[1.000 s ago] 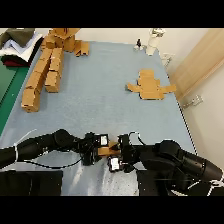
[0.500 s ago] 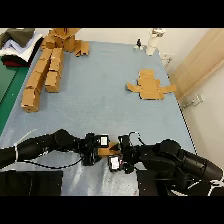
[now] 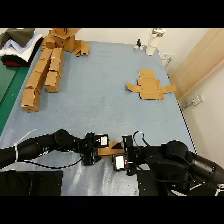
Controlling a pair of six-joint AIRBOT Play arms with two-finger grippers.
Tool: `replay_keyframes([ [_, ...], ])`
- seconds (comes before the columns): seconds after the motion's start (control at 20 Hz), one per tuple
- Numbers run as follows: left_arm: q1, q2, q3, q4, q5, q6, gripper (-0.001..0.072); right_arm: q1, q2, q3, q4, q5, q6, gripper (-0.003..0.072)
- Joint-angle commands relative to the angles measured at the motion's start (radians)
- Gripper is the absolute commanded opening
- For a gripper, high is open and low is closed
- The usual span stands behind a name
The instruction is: Fold the box.
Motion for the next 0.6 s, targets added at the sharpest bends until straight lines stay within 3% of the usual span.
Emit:
replay_keyframes([
  [0.0, 0.000, 0.000, 0.000, 0.000, 0.000, 0.000, 0.0514, 0.001, 0.135, 0.001, 0.022, -0.203, 0.382, 0.0461],
  [0.05, 0.000, 0.000, 0.000, 0.000, 0.000, 0.000, 0.0514, 0.001, 0.176, 0.000, 0.069, -0.267, 0.592, 0.0455],
  [0.2, 0.000, 0.000, 0.000, 0.000, 0.000, 0.000, 0.0514, 0.001, 0.256, -0.054, 0.213, -0.347, 1.282, 0.0094],
  [0.25, 0.000, 0.000, 0.000, 0.000, 0.000, 0.000, 0.0514, 0.001, 0.268, -0.095, 0.250, -0.335, 1.399, 0.0081],
  [0.3, 0.000, 0.000, 0.000, 0.000, 0.000, 0.000, 0.0514, 0.001, 0.269, -0.141, 0.289, -0.303, 1.458, -0.0001],
  [0.4, 0.000, 0.000, 0.000, 0.000, 0.000, 0.000, 0.0514, 0.002, 0.252, -0.244, 0.394, -0.117, 1.502, 0.0003],
  [0.55, 0.000, 0.000, 0.000, 0.000, 0.000, 0.000, 0.0514, 0.014, 0.208, -0.316, 0.456, 0.360, 1.498, 0.0002],
])
